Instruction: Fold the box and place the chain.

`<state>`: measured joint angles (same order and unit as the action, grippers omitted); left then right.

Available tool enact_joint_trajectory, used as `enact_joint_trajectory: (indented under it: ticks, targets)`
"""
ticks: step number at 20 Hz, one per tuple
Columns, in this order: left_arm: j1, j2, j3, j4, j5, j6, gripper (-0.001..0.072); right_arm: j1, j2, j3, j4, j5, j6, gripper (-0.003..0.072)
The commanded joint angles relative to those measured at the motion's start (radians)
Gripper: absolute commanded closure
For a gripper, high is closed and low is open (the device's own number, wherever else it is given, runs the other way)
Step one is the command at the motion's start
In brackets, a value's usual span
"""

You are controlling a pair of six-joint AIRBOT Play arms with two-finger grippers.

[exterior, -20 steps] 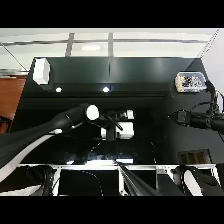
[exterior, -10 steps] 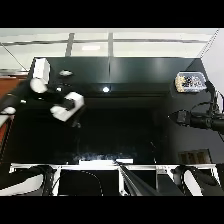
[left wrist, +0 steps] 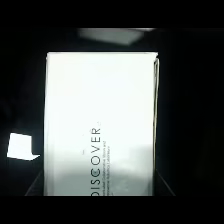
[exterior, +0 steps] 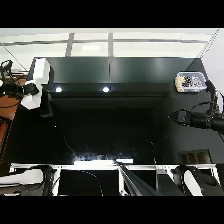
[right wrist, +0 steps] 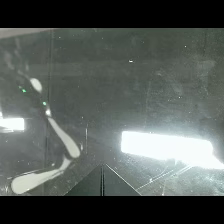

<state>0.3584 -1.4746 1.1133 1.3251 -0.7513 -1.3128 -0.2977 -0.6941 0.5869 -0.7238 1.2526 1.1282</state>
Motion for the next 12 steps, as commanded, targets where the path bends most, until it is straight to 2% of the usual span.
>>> enact_joint_trajectory:
  ticks: [1,5,7,8,9,10,12]
  targets:
    - [-0.002,-0.142,0.155,-0.006,0.008,0.012,0.0427,0.000,0.001,0.000,0.000,0.000,-0.001,0.0677]
    - [-0.042,-0.294,0.338,-0.001,-0.048,0.034,0.0426,0.000,0.001,0.000,0.001,0.000,0.002,0.0677]
    - [-0.045,-0.339,0.405,0.002,-0.071,0.034,0.0418,0.000,0.001,0.000,0.001,0.001,0.007,0.0676]
    - [-0.044,-0.349,0.433,0.008,-0.088,0.034,0.0335,0.000,0.001,0.000,0.001,0.001,0.009,0.0677]
    - [-0.044,-0.352,0.450,0.026,-0.099,0.034,0.0061,0.000,0.001,0.000,0.001,0.001,0.010,0.0676]
    - [-0.045,-0.351,0.468,0.043,-0.120,0.029,0.0001,0.000,0.001,0.000,0.001,0.000,0.009,0.0677]
    - [-0.045,-0.351,0.526,0.073,-0.230,0.030,0.0002,0.000,0.001,0.000,0.001,0.000,0.009,0.0676]
